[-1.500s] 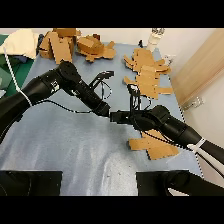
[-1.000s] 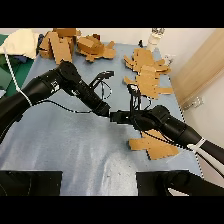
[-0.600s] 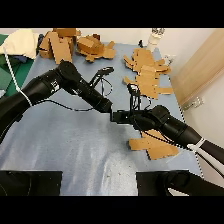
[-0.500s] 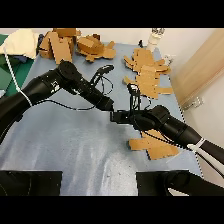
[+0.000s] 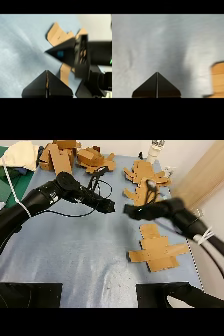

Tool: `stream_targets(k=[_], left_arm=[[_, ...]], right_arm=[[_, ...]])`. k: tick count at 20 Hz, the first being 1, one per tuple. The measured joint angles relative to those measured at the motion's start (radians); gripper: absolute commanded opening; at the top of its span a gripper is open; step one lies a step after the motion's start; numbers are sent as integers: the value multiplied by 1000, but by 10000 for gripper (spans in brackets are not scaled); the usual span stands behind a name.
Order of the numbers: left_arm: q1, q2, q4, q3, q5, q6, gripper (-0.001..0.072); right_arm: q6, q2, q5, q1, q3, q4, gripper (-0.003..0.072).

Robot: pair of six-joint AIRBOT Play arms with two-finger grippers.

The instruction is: Fold the box.

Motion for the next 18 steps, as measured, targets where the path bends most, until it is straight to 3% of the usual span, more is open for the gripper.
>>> stream_targets(k=[3,4,6,7,10,13,14,15,16,17,18], left_arm=[[30,0,76,0,6,-91,13],[42,0,126,0,-11,-137,13],[65,0,243,-2,-63,-230,13],[76,0,300,-5,-94,-268,13],[96,0,389,-23,-165,-348,14],[108,-4,415,-37,-207,-410,15],[108,-5,420,-40,-217,-424,15],[108,-7,420,-42,-232,-433,54],[108,-7,420,-43,-246,-440,348],[109,-8,420,-44,-254,-447,583],[109,-8,420,-45,-266,-455,595]], right_arm=[[-127,-15,-226,-240,103,-13,4],[-167,-15,-298,-320,121,-32,74],[-246,-12,-426,-491,145,-71,391],[-284,-11,-477,-570,153,-85,494],[-385,-8,-567,-767,150,-98,500],[-468,-22,-571,-888,115,-98,501],[-498,-34,-570,-912,104,-84,550],[-528,-52,-566,-937,96,-70,557],[-556,-70,-565,-959,90,-56,557],[-582,-91,-564,-984,85,-53,557],[-605,-112,-566,-1008,83,-46,557]])
